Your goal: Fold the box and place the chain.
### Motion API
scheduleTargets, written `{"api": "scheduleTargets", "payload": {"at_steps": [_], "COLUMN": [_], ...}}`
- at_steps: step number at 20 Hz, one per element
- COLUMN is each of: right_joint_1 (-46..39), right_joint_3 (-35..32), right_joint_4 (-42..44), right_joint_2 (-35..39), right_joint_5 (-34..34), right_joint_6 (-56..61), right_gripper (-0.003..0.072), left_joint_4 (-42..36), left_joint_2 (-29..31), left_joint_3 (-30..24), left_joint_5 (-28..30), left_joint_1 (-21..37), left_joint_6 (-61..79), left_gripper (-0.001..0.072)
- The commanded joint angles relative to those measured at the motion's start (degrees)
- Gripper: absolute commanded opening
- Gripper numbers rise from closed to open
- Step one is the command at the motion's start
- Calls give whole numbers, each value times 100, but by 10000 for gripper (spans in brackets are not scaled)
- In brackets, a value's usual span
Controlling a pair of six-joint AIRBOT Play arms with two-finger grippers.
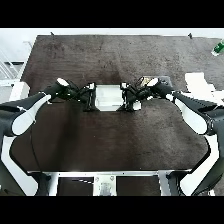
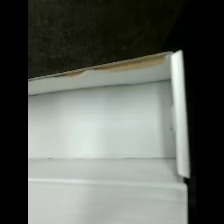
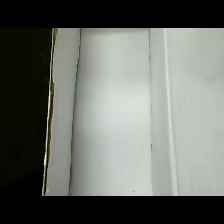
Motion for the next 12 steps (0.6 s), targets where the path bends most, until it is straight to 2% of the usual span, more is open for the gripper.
{"api": "scheduleTargets", "payload": {"at_steps": [1,12], "right_joint_1": [2,2], "right_joint_3": [-2,-2], "right_joint_4": [2,2], "right_joint_2": [-4,-4], "right_joint_5": [0,0], "right_joint_6": [2,2], "right_gripper": [503,503], "left_joint_4": [151,173], "left_joint_2": [0,-13], "left_joint_3": [70,70], "left_joint_5": [140,0], "left_joint_1": [0,-4], "left_joint_6": [-24,15], "left_gripper": [714,706]}}
